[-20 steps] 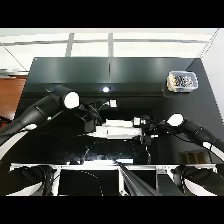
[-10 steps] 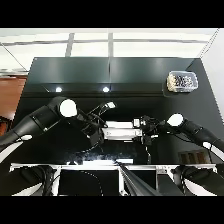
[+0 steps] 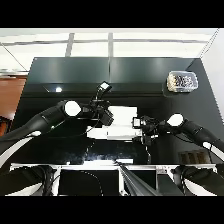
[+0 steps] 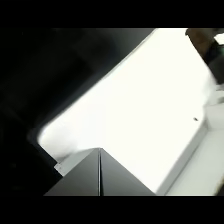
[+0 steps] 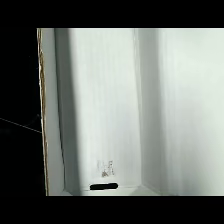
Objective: Fold the box and place the chain.
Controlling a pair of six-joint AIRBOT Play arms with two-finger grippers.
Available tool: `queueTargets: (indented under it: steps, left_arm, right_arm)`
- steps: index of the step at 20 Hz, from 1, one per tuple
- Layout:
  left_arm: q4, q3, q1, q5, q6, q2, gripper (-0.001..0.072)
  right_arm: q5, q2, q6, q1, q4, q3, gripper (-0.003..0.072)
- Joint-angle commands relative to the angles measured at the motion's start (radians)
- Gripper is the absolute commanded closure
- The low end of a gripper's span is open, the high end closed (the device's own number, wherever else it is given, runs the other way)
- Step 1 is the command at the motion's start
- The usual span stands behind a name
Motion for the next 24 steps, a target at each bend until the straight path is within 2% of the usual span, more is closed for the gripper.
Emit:
queueTargets:
  steps: [1, 4, 7, 11, 14, 16, 18, 21, 22, 24]
  left_arm:
    - [-0.002, 0.0, -0.007, -0.066, 0.003, -0.075, 0.0684]
    - [0.001, 0.005, -0.014, -0.155, 0.038, -0.106, 0.0684]
    - [0.031, 0.023, -0.011, -0.146, 0.061, -0.084, 0.0684]
    - [0.19, 0.09, -0.011, -0.21, 0.044, -0.012, 0.0685]
    - [0.355, 0.087, 0.0, -0.289, -0.012, 0.085, 0.0685]
    - [0.425, 0.048, 0.023, -0.335, -0.048, 0.146, 0.0684]
    - [0.399, -0.028, 0.048, -0.322, -0.035, 0.2, 0.0684]
    - [0.227, -0.126, 0.047, -0.29, 0.188, 0.237, 0.0679]
    - [0.222, -0.139, 0.035, -0.288, 0.248, 0.236, 0.0605]
    - [0.25, -0.15, 0.003, -0.271, 0.359, 0.235, 0.0236]
  right_arm:
    - [-0.001, 0.0, 0.0, 0.001, 0.011, -0.001, 0.051]
    - [-0.001, 0.0, 0.0, 0.001, 0.011, -0.001, 0.051]
    - [-0.001, 0.0, 0.0, 0.001, 0.011, -0.001, 0.051]
    - [-0.001, 0.0, 0.0, 0.001, 0.011, -0.001, 0.051]
    - [-0.001, 0.0, 0.0, 0.001, 0.011, -0.001, 0.051]
    - [-0.001, 0.0, 0.0, 0.001, 0.011, -0.001, 0.051]
    - [-0.001, 0.0, 0.0, 0.001, 0.011, -0.001, 0.051]
    - [-0.001, 0.0, 0.0, 0.001, 0.011, -0.001, 0.051]
    - [-0.001, 0.0, 0.0, 0.001, 0.011, -0.001, 0.051]
    - [-0.001, 0.0, 0.0, 0.001, 0.011, -0.001, 0.051]
